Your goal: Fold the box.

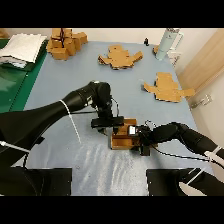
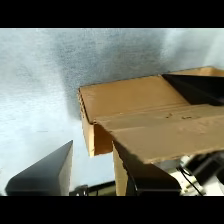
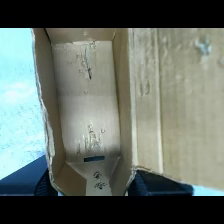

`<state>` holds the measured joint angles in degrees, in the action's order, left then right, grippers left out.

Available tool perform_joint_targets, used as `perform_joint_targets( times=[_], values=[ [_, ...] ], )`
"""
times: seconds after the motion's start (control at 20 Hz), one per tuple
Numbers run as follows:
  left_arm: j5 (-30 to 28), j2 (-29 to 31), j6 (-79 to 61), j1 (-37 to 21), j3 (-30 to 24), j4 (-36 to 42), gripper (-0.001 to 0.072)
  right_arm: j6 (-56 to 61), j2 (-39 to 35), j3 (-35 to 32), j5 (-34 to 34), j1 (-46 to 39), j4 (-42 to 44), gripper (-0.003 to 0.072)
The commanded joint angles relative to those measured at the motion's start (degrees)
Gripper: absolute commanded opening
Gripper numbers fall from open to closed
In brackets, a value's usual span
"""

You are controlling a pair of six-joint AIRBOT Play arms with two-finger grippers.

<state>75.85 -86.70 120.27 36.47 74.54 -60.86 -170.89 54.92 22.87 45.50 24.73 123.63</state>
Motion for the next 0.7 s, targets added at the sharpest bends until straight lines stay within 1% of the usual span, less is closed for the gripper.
perform_joint_targets(
  times=[0.0, 0.1, 0.15, 0.2, 0.35, 0.5, 0.6, 0.65],
  values=[
    [3.58, 0.04, -6.93, -4.94, 0.46, 3.87, 0.0387, 0.02, 0.02, 0.04, 0.04, 0.04, 0.00, 0.0464],
    [4.13, 0.04, -12.66, -7.89, 0.46, 3.82, 0.0378, 0.02, 0.00, 0.04, 0.04, 0.04, 0.00, 0.0464],
    [4.13, 0.04, -18.38, -9.35, 0.46, 3.82, 0.0180, 0.02, 0.00, 0.04, 0.04, 0.04, 0.00, 0.0464],
    [4.15, 0.04, -25.49, -10.36, 0.46, 3.82, 0.0017, 0.02, 0.00, 0.04, 0.04, 0.04, 0.00, 0.0464],
    [2.19, 0.15, -41.94, -10.71, 0.37, 2.56, 0.0014, 0.02, 0.00, 0.04, 0.04, 0.04, 0.00, 0.0464],
    [-1.29, 1.51, -54.42, -7.56, -0.59, 1.49, 0.0012, 0.02, 0.02, 0.04, 0.04, 0.04, 0.00, 0.0464],
    [-4.17, 4.28, -62.49, -5.09, -3.23, -1.31, 0.0012, 0.02, 0.00, 0.04, 0.04, 0.04, 0.00, 0.0464],
    [-6.23, 6.49, -67.21, -4.28, -5.81, -2.51, 0.0012, 0.02, 0.02, 0.04, 0.04, 0.04, 0.00, 0.0464]
  ],
)
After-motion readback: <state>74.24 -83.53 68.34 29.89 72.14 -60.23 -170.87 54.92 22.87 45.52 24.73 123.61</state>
